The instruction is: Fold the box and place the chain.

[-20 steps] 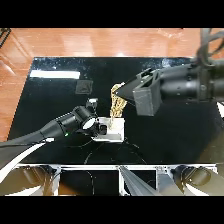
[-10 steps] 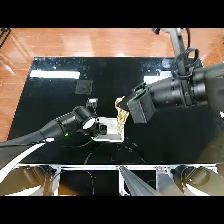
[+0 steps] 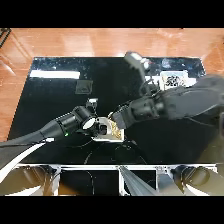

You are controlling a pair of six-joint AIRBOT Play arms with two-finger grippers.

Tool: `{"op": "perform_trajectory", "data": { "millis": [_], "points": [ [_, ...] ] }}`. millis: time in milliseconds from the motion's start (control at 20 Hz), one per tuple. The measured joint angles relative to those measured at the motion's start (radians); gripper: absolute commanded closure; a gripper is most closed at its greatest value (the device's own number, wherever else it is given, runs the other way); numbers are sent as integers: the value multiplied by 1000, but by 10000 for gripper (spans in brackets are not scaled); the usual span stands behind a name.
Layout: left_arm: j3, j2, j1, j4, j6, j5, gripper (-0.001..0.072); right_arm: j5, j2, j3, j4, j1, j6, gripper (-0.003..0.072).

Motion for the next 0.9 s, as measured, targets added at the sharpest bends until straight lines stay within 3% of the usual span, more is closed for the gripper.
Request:
{"op": "perform_trajectory", "data": {
  "millis": [450,800,900],
  "points": [
    [0,0,0,0,0,1,687,82,-55,-154,-124,37,43,670],
    [0,0,0,0,0,2,687,171,-77,-190,-92,38,53,648],
    [0,0,0,0,0,2,687,181,-79,-193,-85,38,63,229]
  ]
}}
